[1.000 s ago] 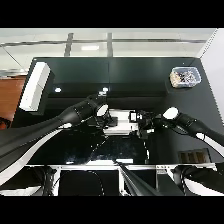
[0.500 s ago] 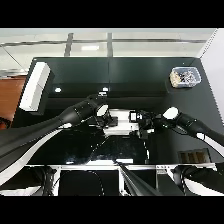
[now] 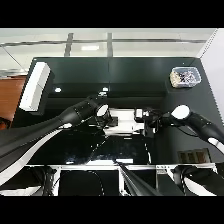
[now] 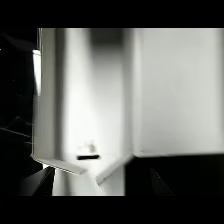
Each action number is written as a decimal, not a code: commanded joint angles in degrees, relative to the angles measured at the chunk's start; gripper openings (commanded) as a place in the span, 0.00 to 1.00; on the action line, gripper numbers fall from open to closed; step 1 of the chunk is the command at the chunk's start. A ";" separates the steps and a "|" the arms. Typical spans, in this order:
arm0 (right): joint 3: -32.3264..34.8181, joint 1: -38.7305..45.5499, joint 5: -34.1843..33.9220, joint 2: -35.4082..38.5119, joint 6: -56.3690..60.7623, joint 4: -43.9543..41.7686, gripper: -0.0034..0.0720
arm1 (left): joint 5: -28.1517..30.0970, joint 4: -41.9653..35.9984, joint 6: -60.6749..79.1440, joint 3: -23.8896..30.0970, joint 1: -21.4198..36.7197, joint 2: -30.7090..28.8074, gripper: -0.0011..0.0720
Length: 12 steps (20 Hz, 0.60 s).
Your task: Fold the box and place the chain.
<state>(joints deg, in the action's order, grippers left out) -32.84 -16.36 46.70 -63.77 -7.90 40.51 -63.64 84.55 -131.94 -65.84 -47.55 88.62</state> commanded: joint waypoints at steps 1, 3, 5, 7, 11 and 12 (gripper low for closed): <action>-0.11 3.26 4.42 6.14 2.38 5.79 1.00 | 0.15 0.13 -0.04 -0.02 0.09 0.02 0.05; 0.02 4.22 5.88 6.23 2.36 6.75 1.00 | 0.17 0.28 -0.07 -0.02 0.11 0.02 0.05; 0.09 3.93 5.73 6.05 2.29 6.69 1.00 | 0.17 0.22 -0.07 -0.02 0.09 0.02 0.05; 0.09 3.37 5.73 4.90 1.64 5.92 1.00 | 0.15 0.22 -0.07 -0.02 0.09 0.02 0.05; 0.09 3.02 5.49 1.49 -1.84 0.04 0.97 | 0.17 0.22 -0.07 -0.02 0.09 0.02 0.05; 0.09 3.02 5.42 1.11 -2.89 -0.72 0.75 | 0.17 0.22 -0.07 -0.02 0.09 0.02 0.05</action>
<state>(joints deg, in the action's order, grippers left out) -32.77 -13.26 52.03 -61.19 -8.21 43.11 -63.48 84.79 -131.98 -65.84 -47.51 88.62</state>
